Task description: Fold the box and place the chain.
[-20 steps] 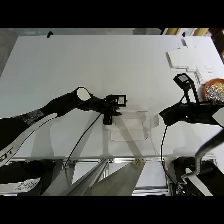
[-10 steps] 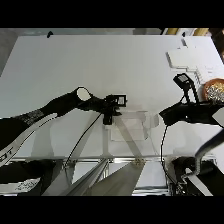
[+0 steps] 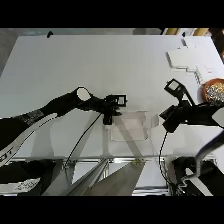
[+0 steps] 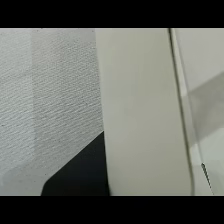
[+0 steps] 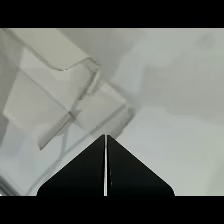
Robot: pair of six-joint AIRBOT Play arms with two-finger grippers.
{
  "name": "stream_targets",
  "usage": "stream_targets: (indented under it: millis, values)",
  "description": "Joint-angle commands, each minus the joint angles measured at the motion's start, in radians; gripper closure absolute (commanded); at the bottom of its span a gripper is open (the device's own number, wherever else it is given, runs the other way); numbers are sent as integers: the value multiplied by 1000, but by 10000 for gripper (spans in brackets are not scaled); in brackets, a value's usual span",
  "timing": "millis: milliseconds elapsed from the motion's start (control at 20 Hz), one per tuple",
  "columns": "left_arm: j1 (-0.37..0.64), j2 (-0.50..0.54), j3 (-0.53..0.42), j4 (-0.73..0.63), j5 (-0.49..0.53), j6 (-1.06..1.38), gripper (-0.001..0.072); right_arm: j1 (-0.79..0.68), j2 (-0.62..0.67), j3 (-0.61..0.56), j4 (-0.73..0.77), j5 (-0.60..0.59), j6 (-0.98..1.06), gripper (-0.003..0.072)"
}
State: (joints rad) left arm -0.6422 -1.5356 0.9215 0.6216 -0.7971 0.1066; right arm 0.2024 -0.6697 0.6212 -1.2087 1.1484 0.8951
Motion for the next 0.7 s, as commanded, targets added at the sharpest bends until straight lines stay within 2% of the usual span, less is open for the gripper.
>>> stream_targets:
  millis: [0, 100, 250, 350, 400, 450, 500, 550, 650]
  values:
    - [0, 0, -1, 0, 0, 0, 699, 36, 0, -58, 91, -6, -252, 670]
    - [0, 0, -1, 0, 0, 0, 699, 142, 0, -114, 84, -41, -280, 671]
    - [0, 0, -1, 0, 0, 0, 699, 316, 0, -204, -19, -121, -271, 670]
    - [0, 0, -1, 0, 0, 0, 699, 377, 2, -240, -21, -146, -276, 667]
    - [0, 0, -1, 0, 0, 0, 699, 386, 3, -263, -31, -184, -276, 558]
    - [0, 0, -1, 0, 0, 0, 699, 401, 3, -287, -58, -235, -276, 387]
    - [0, 0, -1, 0, 0, 0, 699, 424, 5, -314, -93, -287, -276, 146]
    - [0, 0, -1, 0, 0, 0, 699, 451, 9, -337, -119, -329, -276, 35]
    - [0, 0, -1, 0, 0, 0, 699, 509, 16, -371, -131, -380, -276, -3]
